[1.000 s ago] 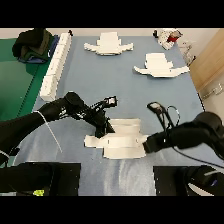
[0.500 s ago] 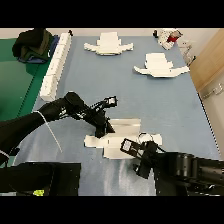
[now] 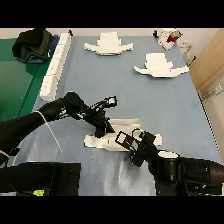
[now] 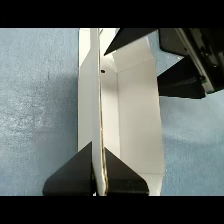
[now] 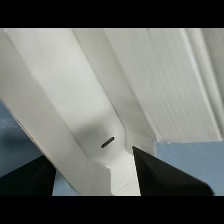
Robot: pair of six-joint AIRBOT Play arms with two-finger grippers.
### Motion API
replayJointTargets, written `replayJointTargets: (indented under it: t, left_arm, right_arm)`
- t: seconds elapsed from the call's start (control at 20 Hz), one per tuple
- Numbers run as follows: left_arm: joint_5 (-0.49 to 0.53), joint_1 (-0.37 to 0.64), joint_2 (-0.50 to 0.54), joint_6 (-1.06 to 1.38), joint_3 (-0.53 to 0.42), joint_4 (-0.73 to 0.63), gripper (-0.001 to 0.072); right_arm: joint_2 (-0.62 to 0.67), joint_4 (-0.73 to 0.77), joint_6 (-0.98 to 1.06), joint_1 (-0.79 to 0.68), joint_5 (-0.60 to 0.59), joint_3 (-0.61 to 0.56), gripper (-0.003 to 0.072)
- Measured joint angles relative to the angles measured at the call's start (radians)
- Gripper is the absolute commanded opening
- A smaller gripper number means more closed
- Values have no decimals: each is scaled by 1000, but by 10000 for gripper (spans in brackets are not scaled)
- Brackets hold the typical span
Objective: Fold the box.
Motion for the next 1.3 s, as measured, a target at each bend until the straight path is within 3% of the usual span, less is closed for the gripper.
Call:
replayJointTargets:
  t: [0.5,0.75,1.0,1.3]
  left_arm:
    - [1,0,0,0,0,0,12]
    - [0,0,0,0,0,0,12]
    - [0,0,0,0,0,0,12]
    - [0,0,0,0,0,0,12]
  right_arm:
    - [26,-19,70,1,-162,63,720]
    - [71,22,-24,-76,-116,44,720]
    - [165,280,-475,-317,27,-1,720]
    - [188,826,-1335,-720,87,-25,720]
